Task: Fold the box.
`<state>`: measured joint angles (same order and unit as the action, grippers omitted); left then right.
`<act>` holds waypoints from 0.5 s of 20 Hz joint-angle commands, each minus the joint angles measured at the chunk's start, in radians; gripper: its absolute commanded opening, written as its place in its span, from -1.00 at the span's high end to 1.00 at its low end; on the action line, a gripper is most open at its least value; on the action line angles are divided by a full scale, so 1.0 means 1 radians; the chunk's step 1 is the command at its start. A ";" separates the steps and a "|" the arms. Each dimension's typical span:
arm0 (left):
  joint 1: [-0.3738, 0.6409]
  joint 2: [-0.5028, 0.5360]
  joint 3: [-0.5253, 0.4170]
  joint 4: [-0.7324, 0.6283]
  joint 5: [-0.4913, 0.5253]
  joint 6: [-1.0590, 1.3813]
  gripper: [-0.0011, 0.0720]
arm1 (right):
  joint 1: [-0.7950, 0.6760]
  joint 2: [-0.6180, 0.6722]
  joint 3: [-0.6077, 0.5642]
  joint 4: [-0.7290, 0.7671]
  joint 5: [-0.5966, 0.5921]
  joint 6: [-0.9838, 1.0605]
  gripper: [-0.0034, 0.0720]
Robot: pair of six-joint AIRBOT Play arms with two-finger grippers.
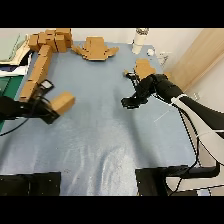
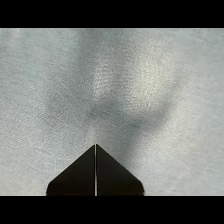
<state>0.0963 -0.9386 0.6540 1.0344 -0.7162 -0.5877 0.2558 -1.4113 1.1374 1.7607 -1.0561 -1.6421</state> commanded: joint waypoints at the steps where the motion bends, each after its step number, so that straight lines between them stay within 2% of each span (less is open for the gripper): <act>1: 0.182 0.055 0.001 0.052 -0.153 -0.087 -0.33 | -0.001 0.000 0.001 0.000 0.000 0.000 0.90; 4: 0.319 0.061 0.001 0.103 -0.236 -0.103 -0.33 | -0.001 0.000 0.001 0.000 0.000 0.000 0.90; 10: 0.480 0.060 0.001 0.164 -0.238 -0.162 -0.33 | -0.001 0.000 0.001 0.000 0.000 0.000 0.90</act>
<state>0.5034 -0.8806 0.6540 1.1702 -0.9398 -0.7258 0.2558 -1.4113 1.1374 1.7611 -1.0561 -1.6417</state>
